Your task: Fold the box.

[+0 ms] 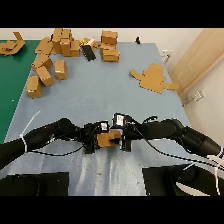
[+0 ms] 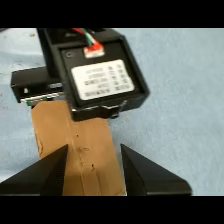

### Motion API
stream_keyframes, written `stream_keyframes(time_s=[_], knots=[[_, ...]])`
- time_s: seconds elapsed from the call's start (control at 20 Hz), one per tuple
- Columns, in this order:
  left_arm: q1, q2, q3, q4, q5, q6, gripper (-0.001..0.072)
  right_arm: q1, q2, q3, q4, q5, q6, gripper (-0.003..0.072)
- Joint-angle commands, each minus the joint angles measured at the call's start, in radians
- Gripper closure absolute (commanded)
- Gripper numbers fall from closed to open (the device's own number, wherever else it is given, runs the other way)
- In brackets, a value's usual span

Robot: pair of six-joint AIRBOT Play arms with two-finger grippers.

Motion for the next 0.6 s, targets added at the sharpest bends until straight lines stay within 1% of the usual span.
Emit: stream_keyframes(time_s=[0.0,0.15,0.35,0.55], knots=[[0.000,0.000,0.000,0.000,0.000,0.000,0.0209,0.002,-0.020,-0.001,0.018,-0.033,-0.106,0.0155],[0.000,0.000,0.000,0.000,0.000,0.000,0.0209,0.002,-0.024,-0.001,0.070,-0.056,-0.184,0.0155],[0.000,0.000,0.000,0.000,0.000,0.000,0.0209,0.002,-0.035,-0.001,0.066,-0.075,-0.237,0.0155],[0.000,0.000,0.000,0.000,0.000,0.000,0.0209,0.002,-0.044,-0.005,0.059,-0.093,-0.239,0.0155]])
